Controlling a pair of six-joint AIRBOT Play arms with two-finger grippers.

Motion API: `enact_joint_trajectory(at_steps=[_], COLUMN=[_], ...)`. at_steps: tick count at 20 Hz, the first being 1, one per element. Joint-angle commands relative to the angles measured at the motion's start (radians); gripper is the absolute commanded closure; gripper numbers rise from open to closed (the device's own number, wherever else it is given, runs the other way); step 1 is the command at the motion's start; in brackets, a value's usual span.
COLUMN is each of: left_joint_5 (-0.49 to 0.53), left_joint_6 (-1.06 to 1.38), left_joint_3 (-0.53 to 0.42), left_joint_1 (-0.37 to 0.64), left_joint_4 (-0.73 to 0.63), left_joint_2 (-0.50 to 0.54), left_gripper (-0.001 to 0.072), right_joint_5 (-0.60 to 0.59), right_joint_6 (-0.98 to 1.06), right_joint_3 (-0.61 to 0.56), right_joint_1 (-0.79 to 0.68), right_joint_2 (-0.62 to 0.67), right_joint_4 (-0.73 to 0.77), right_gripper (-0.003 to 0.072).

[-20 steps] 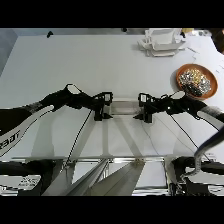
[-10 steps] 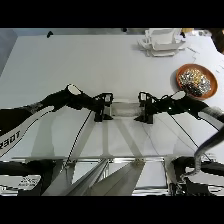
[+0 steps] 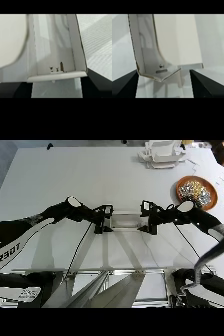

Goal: Fold the box and place the chain.

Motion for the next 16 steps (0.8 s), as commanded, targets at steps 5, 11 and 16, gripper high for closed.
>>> enact_joint_trajectory(at_steps=[5, 11, 16], left_joint_5=[0.003, 0.003, 0.003], left_joint_6=[0.001, 0.001, 0.001], left_joint_3=[0.001, 0.001, 0.001], left_joint_1=[0.001, 0.001, 0.001], left_joint_4=[0.0, 0.0, 0.0], left_joint_2=[0.0, 0.0, 0.0], left_gripper=[0.0459, 0.0459, 0.0459], right_joint_5=[0.081, 0.159, 0.145], right_joint_6=[0.453, 0.415, 0.343], right_joint_3=[0.001, 0.001, 0.001], right_joint_1=[-0.033, -0.072, -0.008], right_joint_2=[0.145, 0.28, 0.225], right_joint_4=[-0.187, 0.074, 0.169], right_gripper=[0.0122, 0.0642, 0.0671])
